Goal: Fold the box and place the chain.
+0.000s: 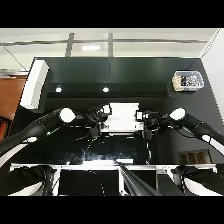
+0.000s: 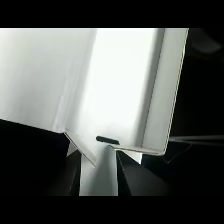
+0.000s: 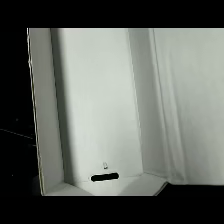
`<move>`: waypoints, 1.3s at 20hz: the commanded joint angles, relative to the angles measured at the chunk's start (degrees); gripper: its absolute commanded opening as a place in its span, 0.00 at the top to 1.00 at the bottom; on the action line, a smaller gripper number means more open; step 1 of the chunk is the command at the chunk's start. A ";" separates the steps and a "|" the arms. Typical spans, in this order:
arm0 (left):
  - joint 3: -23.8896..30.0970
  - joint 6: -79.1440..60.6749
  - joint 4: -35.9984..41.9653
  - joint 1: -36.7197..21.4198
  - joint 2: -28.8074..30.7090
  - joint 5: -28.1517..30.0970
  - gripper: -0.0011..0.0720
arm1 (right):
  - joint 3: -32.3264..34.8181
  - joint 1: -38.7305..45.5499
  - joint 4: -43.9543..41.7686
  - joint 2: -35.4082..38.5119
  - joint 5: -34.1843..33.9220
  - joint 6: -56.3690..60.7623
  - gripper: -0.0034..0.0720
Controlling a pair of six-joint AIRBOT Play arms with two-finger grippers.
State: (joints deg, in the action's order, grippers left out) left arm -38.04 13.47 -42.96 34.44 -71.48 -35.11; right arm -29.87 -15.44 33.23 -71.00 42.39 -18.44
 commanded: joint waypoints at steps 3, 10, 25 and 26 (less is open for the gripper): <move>0.02 -0.02 9.92 0.11 -1.62 -1.31 0.62 | 0.02 0.04 -0.02 0.00 0.02 0.02 0.70; 0.02 -0.22 16.87 0.11 -6.88 -1.25 0.78 | 0.02 0.04 0.00 0.00 0.00 0.02 0.70; 0.09 27.26 -15.34 -9.33 13.77 -8.96 0.95 | 0.02 0.04 0.00 0.00 0.02 0.00 0.70; 0.28 36.85 -18.88 -12.04 15.65 -9.25 0.95 | 0.02 0.02 0.00 0.00 0.04 0.02 0.70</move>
State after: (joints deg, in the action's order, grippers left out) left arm -37.93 31.90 -48.86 27.40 -62.59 -41.71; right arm -29.87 -15.44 33.21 -71.00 42.35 -18.44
